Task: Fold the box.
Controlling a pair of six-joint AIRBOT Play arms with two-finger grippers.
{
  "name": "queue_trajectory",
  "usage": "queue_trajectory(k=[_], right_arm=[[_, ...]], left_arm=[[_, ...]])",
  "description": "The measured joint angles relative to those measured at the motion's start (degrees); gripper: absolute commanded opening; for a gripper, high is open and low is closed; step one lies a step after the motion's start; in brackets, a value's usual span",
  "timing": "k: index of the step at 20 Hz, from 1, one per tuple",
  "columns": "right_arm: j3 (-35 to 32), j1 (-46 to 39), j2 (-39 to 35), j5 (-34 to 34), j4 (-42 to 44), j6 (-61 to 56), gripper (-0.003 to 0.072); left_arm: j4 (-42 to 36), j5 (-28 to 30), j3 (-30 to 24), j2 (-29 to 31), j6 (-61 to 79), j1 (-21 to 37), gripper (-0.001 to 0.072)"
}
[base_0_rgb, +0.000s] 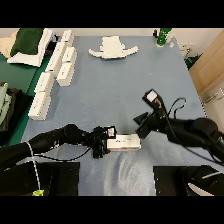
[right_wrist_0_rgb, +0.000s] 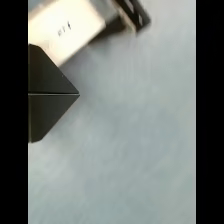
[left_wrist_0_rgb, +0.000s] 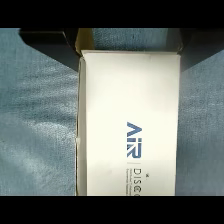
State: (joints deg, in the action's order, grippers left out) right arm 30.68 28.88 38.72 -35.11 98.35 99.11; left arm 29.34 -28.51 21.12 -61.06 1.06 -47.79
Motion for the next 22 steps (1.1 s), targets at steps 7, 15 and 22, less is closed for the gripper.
queue_trajectory(k=[7, 15, 22], right_arm=[[18.29, -13.88, 18.88, -27.36, -10.78, -20.41, 0.0007], [22.80, -16.70, 32.33, -41.92, -11.61, -30.32, 0.0007], [23.10, -16.85, 33.75, -43.67, -11.28, -31.61, 0.0007]], left_arm=[[0.02, 0.00, 0.00, 0.00, 0.00, 0.00, 0.0441], [0.13, 0.00, 0.13, 0.00, -0.28, 0.07, 0.0441], [10.47, -1.68, 0.92, 9.57, -24.44, 9.88, 0.0441]])
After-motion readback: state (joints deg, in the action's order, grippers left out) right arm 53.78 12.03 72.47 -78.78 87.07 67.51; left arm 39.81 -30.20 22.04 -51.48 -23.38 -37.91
